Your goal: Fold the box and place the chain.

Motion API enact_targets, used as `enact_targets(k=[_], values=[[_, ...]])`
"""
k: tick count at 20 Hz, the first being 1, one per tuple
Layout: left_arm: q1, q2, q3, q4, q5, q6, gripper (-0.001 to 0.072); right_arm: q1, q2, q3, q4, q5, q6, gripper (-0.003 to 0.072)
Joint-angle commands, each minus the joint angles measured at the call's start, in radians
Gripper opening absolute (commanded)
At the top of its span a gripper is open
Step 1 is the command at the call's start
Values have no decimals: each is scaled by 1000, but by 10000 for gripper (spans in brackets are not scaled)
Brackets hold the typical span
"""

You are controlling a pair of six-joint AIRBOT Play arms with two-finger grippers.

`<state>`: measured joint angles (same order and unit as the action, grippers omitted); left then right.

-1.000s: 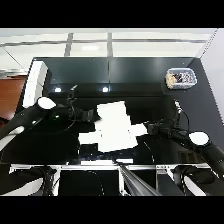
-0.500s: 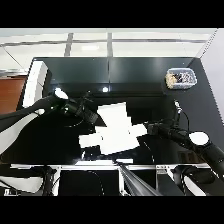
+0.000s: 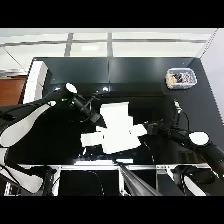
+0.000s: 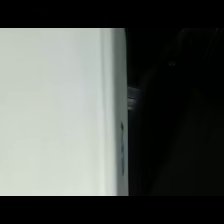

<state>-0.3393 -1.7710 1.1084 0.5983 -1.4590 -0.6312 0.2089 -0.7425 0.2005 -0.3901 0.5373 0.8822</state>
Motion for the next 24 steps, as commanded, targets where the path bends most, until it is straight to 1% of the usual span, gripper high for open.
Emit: enact_targets(k=[1, 2, 4, 5, 6, 7, 8, 10, 11, 12, 13, 14, 18, 22, 24], values=[[-2, -3, 41, 34, -13, 6, 26, -20, 4, 71, -161, 112, 0, 706], [-2, 17, 41, 56, -8, -4, 25, -40, 7, 135, -241, 186, 0, 706], [-5, 74, 37, 106, -8, -29, 24, -80, 15, 304, -436, 333, -1, 706], [-7, 115, 24, 122, 7, -24, 24, -89, 16, 380, -531, 382, -10, 706], [-10, 167, -4, 121, 49, -9, 24, -88, 16, 444, -616, 418, -39, 706], [-16, 236, -63, 79, 117, 59, 24, -88, 16, 492, -669, 438, -90, 706], [-21, 315, -151, 1, 214, 180, 24, -88, 16, 514, -685, 441, -146, 706], [-32, 454, -343, -164, 468, 429, 29, -84, 12, 510, -676, 441, -240, 706], [-35, 493, -417, -219, 563, 570, 30, -77, 10, 499, -675, 438, -262, 705], [-34, 512, -466, -235, 601, 734, 29, -66, 5, 483, -675, 430, -275, 706], [-35, 512, -482, -226, 594, 844, 29, -48, -1, 459, -673, 419, -287, 706], [-43, 502, -482, -208, 588, 863, 28, -24, -5, 432, -671, 409, -317, 705], [-102, 435, -434, -92, 605, 853, 28, 80, -8, 336, -656, 375, -435, 706], [-142, 355, -374, -52, 607, 835, 28, 167, -8, 282, -655, 347, -466, 706], [-146, 335, -350, -28, 606, 806, 29, 200, -9, 258, -654, 318, -488, 706]])
